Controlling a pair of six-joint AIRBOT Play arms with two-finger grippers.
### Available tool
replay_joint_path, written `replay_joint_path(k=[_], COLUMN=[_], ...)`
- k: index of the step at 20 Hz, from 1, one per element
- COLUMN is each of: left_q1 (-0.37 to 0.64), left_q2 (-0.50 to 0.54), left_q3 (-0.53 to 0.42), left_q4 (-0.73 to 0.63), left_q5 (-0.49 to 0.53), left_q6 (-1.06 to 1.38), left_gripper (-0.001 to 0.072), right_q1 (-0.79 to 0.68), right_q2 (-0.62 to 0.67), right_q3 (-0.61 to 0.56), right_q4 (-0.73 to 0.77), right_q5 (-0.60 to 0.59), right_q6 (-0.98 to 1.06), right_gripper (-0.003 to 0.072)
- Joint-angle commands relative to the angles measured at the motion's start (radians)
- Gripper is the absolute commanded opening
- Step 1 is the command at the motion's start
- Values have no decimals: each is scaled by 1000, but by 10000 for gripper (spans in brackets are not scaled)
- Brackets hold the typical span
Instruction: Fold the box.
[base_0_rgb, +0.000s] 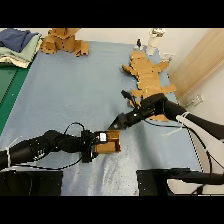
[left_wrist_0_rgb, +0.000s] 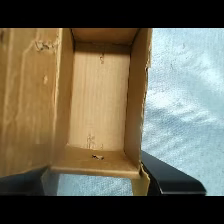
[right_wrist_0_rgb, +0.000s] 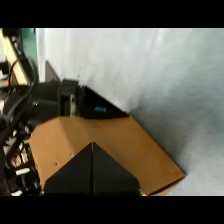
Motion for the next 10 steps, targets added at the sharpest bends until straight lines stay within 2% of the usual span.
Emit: replay_joint_path(k=[1, 4, 6, 8, 9, 10], left_q1=[0, 0, 0, 0, 0, 0], left_q2=[0, 0, 0, 0, 0, 0], left_q3=[1, 1, 1, 1, 1, 1], left_q4=[0, 0, 0, 0, 0, 0], left_q5=[1, 0, 0, 0, 0, 0], left_q6=[0, 0, 0, 0, 0, 0], left_gripper=[514, 514, 514, 514, 514, 514], right_q1=[79, 191, 274, 335, 359, 380], right_q2=[106, 285, 399, 486, 520, 544], right_q3=[-134, -235, -253, -253, -253, -253], right_q4=[-7, -143, -303, -424, -463, -493], right_q5=[125, 328, 462, 548, 575, 593], right_q6=[-128, -132, -98, -80, -80, -80], right_gripper=[0, 1, 2, 3, 24, 99])
